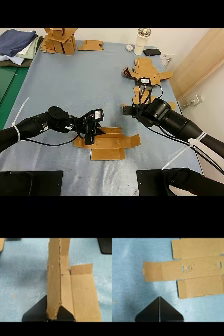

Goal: Fold the box.

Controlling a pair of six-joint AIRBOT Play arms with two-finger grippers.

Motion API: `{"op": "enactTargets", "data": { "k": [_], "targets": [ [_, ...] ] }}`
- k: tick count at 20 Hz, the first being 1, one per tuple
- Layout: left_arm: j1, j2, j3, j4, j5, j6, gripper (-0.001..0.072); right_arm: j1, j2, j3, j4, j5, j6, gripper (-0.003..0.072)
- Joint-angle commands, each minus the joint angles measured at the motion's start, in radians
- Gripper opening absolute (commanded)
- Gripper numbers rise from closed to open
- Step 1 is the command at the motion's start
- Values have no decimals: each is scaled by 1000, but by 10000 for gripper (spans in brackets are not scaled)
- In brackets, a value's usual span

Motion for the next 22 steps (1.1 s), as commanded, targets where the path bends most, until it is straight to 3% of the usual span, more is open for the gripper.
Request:
{"op": "enactTargets", "data": {
  "k": [1, 14, 16, 19, 22],
  "targets": [
    [0, 0, 0, 2, -5, -1, 15, 1, 0, 0, 0, 0, 0, 1],
    [0, 0, 0, 2, -11, 0, 15, 1, 0, 0, 2, -16, -15, 1],
    [0, 0, 0, 2, -11, 0, 15, 1, 0, 0, 12, -82, -62, 1],
    [0, 0, 0, 2, -11, 0, 15, 11, 10, 0, 76, -271, -192, 0],
    [0, 0, 0, 2, -12, 0, 15, 105, 64, 0, 205, -401, -314, -3]
  ]
}}
